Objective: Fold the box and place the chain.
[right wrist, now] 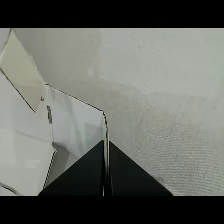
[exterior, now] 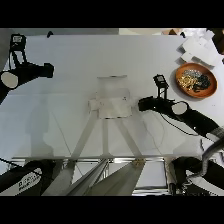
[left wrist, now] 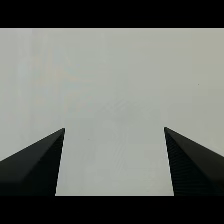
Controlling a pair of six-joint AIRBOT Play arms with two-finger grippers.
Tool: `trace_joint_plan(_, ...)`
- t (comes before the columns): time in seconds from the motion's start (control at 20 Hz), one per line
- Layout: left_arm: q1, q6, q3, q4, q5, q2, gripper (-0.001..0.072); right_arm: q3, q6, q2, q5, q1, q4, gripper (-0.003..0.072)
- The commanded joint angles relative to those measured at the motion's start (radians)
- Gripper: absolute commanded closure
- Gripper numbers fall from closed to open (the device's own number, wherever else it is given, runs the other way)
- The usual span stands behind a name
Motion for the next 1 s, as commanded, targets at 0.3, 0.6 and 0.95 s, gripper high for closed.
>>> trace_joint_plan(0.3, 0.0, 0.0, 0.001, 0.0, 0.0, 0.001, 0.0015, -0.002, -0.003, -0.001, -0.015, 0.004, 0.003, 0.0678)
trace_joint_plan(0.6, 0.0, -0.007, 0.001, -0.027, -0.028, 0.001, 0.0017, -0.002, -0.003, -0.001, -0.015, 0.004, 0.003, 0.0678)
trace_joint_plan(0.95, -0.03, 0.206, 0.002, -0.054, -0.251, -0.046, 0.0176, -0.002, -0.003, -0.001, -0.015, 0.004, 0.003, 0.0678)
